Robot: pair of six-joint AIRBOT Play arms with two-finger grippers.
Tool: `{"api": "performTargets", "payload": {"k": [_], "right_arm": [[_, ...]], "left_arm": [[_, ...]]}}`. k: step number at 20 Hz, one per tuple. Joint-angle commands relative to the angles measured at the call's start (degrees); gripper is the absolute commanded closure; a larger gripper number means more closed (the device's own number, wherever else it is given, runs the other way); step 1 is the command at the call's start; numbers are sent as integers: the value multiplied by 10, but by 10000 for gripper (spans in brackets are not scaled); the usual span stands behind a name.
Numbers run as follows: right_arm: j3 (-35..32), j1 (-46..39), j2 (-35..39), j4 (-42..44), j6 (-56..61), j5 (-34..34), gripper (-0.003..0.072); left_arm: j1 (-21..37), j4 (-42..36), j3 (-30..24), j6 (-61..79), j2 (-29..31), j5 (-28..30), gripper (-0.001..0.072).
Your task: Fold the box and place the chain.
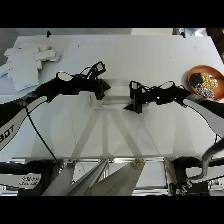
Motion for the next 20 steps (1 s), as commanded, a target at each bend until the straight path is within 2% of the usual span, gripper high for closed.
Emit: {"api": "performTargets", "payload": {"k": [1, 6, 7, 8, 10, 11, 14, 16, 17, 19, 20], "right_arm": [[0, 0, 0, 0, 0, 0, 220], [0, 0, 0, 0, 0, 0, 220], [0, 0, 0, 0, 0, 0, 220], [0, 0, 0, 0, 0, 0, 220], [0, 0, 0, 0, 0, 0, 220], [0, 0, 0, 0, 0, 0, 220], [0, 0, 0, 0, 0, 0, 220], [0, 0, 0, 0, 0, 0, 220], [0, 0, 0, 0, 0, 0, 220], [0, 0, 0, 0, 0, 0, 220], [0, 0, 0, 0, 0, 0, 220]], "left_arm": [[0, -4, 0, -19, -10, 6, 702], [23, 0, 0, -12, 37, -77, 698], [30, 17, 0, -2, 54, -86, 665], [37, 45, 0, 11, 74, -94, 589], [53, 99, 0, 12, 108, -111, 344], [62, 126, 0, 12, 118, -131, 263], [76, 242, 0, 11, 123, -195, 252], [75, 305, 0, 2, 117, -200, 249], [75, 304, 0, -5, 114, -194, 203], [71, 299, 0, -8, 110, -175, 56], [67, 299, 0, -20, 107, -168, 52]]}}
